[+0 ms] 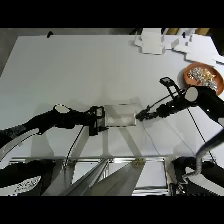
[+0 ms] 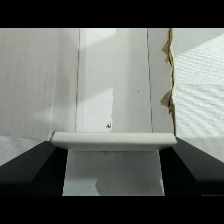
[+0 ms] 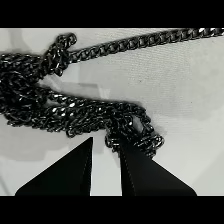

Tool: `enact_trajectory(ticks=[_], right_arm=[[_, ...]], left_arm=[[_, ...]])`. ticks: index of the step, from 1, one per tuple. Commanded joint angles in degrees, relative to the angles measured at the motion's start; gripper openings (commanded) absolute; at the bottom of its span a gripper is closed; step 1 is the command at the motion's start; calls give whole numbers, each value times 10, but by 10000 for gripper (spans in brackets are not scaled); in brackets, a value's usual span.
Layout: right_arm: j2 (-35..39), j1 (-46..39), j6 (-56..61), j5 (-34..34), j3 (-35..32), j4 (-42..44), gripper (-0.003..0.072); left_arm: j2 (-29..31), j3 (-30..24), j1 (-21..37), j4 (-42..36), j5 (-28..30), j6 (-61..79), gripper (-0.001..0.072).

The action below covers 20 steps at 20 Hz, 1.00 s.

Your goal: Fold the box and place the chain.

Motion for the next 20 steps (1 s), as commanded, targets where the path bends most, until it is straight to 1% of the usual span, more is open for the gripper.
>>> enact_trajectory(ticks=[1,7,8,9,13,14,16,20], right_arm=[[-24,0,-12,-9,0,-6,154],[-25,0,-17,-11,0,-6,154],[-25,0,-17,-11,-1,-6,138],[-26,0,-18,-11,-1,-6,92],[-42,0,-17,-11,-1,-4,90],[-42,0,-19,-11,-1,-4,9],[-32,0,-31,-8,0,-5,13],[18,0,-32,2,0,-12,13]], left_arm=[[0,0,0,0,0,0,272],[0,0,0,0,0,0,272],[0,0,0,0,0,0,272],[0,0,0,0,0,0,272],[0,0,0,0,0,0,272],[0,0,0,0,0,0,272],[0,0,0,0,0,0,272],[0,0,0,0,0,0,272]])
